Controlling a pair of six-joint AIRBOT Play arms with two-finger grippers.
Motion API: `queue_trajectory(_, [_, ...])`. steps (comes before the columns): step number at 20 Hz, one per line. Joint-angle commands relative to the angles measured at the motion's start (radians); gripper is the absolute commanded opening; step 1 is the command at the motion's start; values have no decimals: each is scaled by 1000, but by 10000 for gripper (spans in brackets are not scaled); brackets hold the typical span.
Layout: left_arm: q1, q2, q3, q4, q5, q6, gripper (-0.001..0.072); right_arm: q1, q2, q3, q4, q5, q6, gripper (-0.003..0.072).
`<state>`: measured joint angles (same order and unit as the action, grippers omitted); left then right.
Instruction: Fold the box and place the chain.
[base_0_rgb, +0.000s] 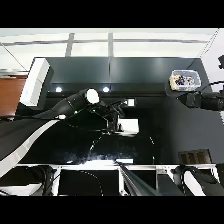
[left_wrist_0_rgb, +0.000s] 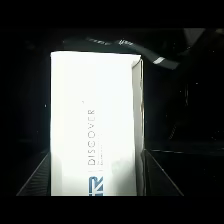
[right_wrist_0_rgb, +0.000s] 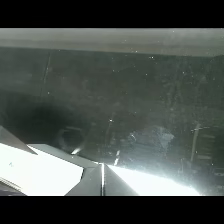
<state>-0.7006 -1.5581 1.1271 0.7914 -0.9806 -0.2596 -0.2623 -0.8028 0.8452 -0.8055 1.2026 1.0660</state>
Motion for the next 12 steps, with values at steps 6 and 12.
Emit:
queue_trajectory(6, [-28, -13, 1, 52, 25, -7, 713, 0, 0, 1, 0, 6, 0, 11])
queue_trajectory(12, [-91, -44, 1, 87, 187, -8, 713, 0, 0, 1, 0, 6, 0, 12])
